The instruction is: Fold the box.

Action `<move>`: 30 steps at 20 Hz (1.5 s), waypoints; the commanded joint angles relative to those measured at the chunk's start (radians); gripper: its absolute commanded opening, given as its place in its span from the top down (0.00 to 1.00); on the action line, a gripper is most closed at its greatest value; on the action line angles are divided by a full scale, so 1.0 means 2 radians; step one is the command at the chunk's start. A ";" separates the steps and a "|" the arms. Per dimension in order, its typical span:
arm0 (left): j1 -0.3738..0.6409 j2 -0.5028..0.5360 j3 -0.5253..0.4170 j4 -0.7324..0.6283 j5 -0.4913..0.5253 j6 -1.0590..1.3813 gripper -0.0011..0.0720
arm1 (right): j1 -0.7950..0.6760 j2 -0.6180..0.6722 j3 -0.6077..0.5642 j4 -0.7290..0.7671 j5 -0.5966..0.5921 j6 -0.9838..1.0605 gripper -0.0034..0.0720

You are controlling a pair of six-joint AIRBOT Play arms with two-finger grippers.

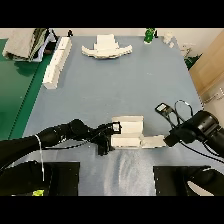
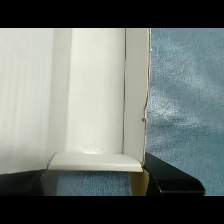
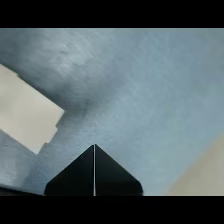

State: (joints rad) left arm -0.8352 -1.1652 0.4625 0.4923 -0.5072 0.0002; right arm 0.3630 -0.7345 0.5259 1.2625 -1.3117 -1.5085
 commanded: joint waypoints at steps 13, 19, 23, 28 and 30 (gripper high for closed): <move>0.000 0.000 0.000 0.000 0.000 0.000 0.35 | -0.229 -0.095 -0.001 0.409 -0.010 -0.057 0.95; 0.000 0.000 0.000 0.000 0.000 0.001 0.35 | -0.229 -0.093 -0.001 0.378 0.001 -0.066 0.95; 0.000 0.000 0.000 0.000 0.000 0.000 0.35 | -0.229 -0.095 -0.001 0.355 0.020 -0.060 0.95; 0.000 0.000 0.000 0.000 0.000 0.000 0.35 | -0.228 -0.116 -0.004 0.375 0.044 -0.070 0.95; 0.000 0.000 0.000 0.000 0.000 0.001 0.35 | -0.228 -0.121 -0.014 0.399 0.055 -0.084 0.95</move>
State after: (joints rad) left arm -0.8352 -1.1652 0.4625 0.4927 -0.5072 0.0010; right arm -0.0944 -0.9592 0.5137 2.0113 -1.2327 -1.6497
